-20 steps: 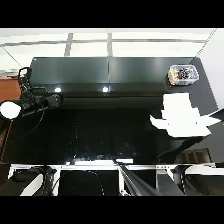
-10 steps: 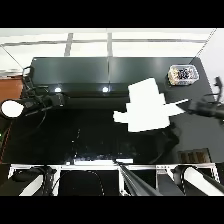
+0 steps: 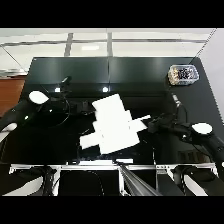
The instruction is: Fold the box and place the chain.
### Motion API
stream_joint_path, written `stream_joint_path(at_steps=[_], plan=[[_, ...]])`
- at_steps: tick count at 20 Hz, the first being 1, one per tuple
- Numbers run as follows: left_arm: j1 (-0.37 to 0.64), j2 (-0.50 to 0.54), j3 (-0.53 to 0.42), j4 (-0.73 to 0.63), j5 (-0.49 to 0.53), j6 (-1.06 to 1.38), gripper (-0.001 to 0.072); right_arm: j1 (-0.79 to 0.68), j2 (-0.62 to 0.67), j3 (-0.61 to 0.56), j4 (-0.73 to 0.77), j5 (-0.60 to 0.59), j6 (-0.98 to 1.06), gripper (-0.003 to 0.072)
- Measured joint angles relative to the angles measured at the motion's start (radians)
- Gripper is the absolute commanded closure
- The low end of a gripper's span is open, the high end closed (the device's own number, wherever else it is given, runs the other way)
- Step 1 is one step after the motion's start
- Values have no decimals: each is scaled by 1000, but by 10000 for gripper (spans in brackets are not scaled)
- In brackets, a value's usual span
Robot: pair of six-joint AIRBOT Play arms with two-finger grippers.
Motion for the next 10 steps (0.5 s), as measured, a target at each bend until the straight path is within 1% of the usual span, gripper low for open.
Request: stream_joint_path(at_steps=[2, 5, 8, 9, 10], plan=[[8, -94, 36, -54, -86, 46, 9, 58, 5, -9, 15, -36, -3, 676], [13, -208, 77, -94, -210, 100, 10, 98, 9, -16, 23, -70, -3, 677], [14, -276, 96, -137, -349, 199, 20, 112, 10, -19, 28, -91, -3, 677], [14, -288, 100, -146, -381, 228, 34, 115, 10, -19, 29, -97, -3, 677], [12, -298, 102, -148, -413, 257, 65, 117, 10, -19, 29, -103, -3, 677]])
